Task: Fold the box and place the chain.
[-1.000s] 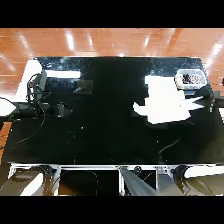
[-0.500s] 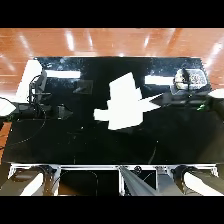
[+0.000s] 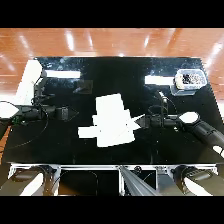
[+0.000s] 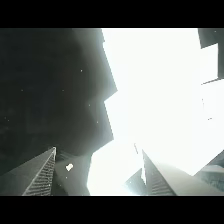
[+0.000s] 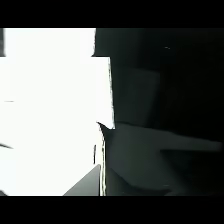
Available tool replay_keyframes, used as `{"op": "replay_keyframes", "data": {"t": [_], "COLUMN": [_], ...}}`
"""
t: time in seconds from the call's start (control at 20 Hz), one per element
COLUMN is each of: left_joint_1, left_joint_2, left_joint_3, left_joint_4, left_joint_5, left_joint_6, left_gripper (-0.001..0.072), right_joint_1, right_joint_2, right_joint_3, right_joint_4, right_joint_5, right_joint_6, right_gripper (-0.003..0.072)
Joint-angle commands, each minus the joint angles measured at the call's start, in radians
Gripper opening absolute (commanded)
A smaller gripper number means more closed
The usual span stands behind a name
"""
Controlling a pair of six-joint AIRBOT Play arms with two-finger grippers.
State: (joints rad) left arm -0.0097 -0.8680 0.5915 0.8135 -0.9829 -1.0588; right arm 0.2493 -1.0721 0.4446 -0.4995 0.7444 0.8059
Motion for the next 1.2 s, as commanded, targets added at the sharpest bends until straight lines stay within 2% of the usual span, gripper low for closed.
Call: {"op": "replay_keyframes", "data": {"t": [0.0, 0.15, 0.25, 0.4, 0.65, 0.75, 0.95, 1.15], "left_joint_1": [0.000, 0.000, -0.001, 0.002, 0.000, 0.000, 0.000, -0.025], "left_joint_2": [-0.018, -0.055, -0.108, -0.222, -0.430, -0.504, -0.662, -0.780], "left_joint_3": [-0.015, -0.015, -0.015, 0.002, 0.084, 0.122, 0.229, 0.322], "left_joint_4": [-0.037, -0.063, -0.147, -0.277, -0.299, -0.307, -0.325, -0.332], "left_joint_5": [0.017, 0.036, 0.027, 0.029, 0.000, -0.058, -0.238, -0.329], "left_joint_6": [0.045, 0.056, 0.148, 0.285, 0.357, 0.404, 0.454, 0.465], "left_gripper": [0.0619, 0.0619, 0.0619, 0.0619, 0.0619, 0.0619, 0.0619, 0.0620], "right_joint_1": [0.029, 0.029, 0.029, 0.029, 0.029, 0.029, 0.029, 0.029], "right_joint_2": [0.005, 0.005, 0.005, 0.005, 0.005, 0.005, 0.005, 0.005], "right_joint_3": [-0.018, -0.018, -0.018, -0.018, -0.018, -0.018, -0.018, -0.018], "right_joint_4": [-0.014, -0.017, -0.018, -0.018, -0.018, -0.018, -0.018, -0.018], "right_joint_5": [-0.130, -0.126, -0.106, -0.063, -0.053, -0.052, -0.053, -0.053], "right_joint_6": [-0.014, -0.014, -0.014, -0.018, -0.019, -0.019, -0.019, -0.018], "right_gripper": [0.0030, 0.0030, 0.0031, 0.0030, 0.0030, 0.0030, 0.0031, 0.0031]}}
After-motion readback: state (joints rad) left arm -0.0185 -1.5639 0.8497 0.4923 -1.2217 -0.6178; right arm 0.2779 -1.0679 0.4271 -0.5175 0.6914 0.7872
